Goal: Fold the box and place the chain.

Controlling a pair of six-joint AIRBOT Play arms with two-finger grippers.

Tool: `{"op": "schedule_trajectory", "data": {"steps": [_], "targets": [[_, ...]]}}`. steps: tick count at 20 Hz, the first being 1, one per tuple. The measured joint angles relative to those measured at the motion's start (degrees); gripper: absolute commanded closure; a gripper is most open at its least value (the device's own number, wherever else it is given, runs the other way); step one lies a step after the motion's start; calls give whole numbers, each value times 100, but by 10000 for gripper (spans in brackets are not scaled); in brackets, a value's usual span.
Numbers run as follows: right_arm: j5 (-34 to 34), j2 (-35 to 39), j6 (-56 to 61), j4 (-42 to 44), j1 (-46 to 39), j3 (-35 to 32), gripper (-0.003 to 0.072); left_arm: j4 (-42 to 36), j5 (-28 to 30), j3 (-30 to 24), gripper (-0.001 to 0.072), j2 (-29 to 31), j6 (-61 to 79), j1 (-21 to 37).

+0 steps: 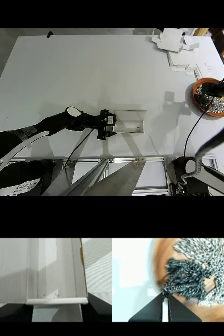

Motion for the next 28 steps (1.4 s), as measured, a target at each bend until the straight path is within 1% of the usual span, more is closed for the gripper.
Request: {"op": "schedule_trajectory", "data": {"steps": [5, 8, 11, 14, 15, 18, 19, 20, 22, 24, 25, 28], "targets": [[938, 1561, -219, 667, 702, 0, 667, 0, 0, 0, 434, 0, 0, 0], [1419, 2293, -260, 868, 1213, 0, 667, 0, 0, 0, 434, 0, 0, 0], [1799, 2712, -262, 1012, 1845, -39, 666, 0, 0, 0, 434, 0, 0, 0], [1998, 2868, -254, 1078, 2354, -343, 665, -2, 0, 0, 434, 0, 0, 0], [2020, 2896, -227, 1093, 2463, -542, 664, 0, 0, 0, 434, 0, 0, 0], [1963, 2938, -157, 1150, 2632, -1274, 539, 0, 0, 0, 434, 0, 0, 0], [1919, 2944, -144, 1187, 2660, -1513, 472, 0, 0, 0, 434, 0, 0, 0], [1860, 2949, -144, 1217, 2682, -1740, 442, 0, 0, 0, 434, 0, 0, 0], [1628, 2949, -144, 1209, 2706, -2035, 444, 0, 0, 0, 434, 0, 0, 0], [1340, 2909, -149, 1141, 2721, -2190, 469, 0, 0, 0, 434, 0, 0, 0], [1189, 2859, -142, 1075, 2723, -2236, 469, 0, 0, 0, 434, 0, 0, 0], [767, 2479, 111, 573, 2723, -2315, 468, 0, 0, 0, 434, 0, 0, 0]]}}
